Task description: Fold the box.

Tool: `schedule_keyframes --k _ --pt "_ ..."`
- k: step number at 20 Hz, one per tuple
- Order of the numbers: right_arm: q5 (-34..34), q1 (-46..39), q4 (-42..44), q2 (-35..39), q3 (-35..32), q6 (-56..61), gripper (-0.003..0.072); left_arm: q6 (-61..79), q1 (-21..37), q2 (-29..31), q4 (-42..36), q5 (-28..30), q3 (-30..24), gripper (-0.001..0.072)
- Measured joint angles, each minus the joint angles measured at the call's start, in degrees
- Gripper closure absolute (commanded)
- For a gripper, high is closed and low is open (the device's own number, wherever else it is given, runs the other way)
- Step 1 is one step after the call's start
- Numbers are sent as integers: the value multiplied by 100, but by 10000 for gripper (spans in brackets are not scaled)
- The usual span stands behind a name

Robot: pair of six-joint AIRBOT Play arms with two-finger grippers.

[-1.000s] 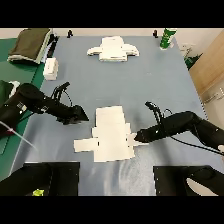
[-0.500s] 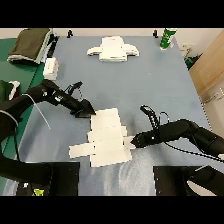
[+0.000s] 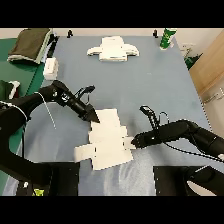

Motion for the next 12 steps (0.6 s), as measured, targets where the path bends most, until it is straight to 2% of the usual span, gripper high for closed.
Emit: schedule_keyframes --k 4,5,7,8,9,10,12 --pt "59 2 -2 -2 -2 0 686 116 -42 -20 -7 -256 11 596" --pt "70 4 -4 -2 -4 0 685 131 -48 -20 -7 -267 11 695" --pt "92 7 -4 -2 -4 0 683 157 -55 -17 -26 -267 11 697" --pt "107 7 -7 -2 -4 0 613 175 -63 -17 -13 -210 11 698" --pt "188 7 -7 -2 -4 -2 498 181 -79 -17 -2 -136 11 699" --pt "227 -24 -13 0 -2 0 448 197 -111 -20 -9 -2 11 700" --pt "280 -103 -105 0 13 125 449 361 -216 39 -24 225 9 700"
